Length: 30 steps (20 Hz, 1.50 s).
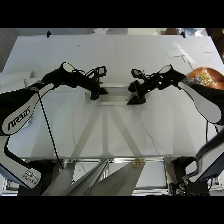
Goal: Fold the box and place the chain.
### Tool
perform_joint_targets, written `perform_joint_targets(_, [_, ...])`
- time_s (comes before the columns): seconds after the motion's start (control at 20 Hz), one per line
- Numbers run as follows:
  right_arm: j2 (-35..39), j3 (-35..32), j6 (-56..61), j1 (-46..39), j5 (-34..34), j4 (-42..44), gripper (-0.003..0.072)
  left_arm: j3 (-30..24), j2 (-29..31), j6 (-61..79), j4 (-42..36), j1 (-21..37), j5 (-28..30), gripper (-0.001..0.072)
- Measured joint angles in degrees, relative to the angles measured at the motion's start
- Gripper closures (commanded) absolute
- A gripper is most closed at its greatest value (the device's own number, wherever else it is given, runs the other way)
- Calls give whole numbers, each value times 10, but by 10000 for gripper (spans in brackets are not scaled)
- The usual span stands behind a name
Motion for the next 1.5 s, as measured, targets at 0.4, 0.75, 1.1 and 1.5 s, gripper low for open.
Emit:
perform_joint_targets(0.4, [-2,7,0,3,3,19,-2,0,0,-1,0,0,1,697])
perform_joint_targets(0.75, [-7,12,14,16,0,-4,-2,0,0,0,0,0,0,697])
perform_joint_targets(1.1, [-11,13,34,19,0,-22,-2,0,0,0,0,0,0,697])
perform_joint_targets(1.5, [-12,13,38,19,5,-26,-2,0,0,0,0,0,0,697])
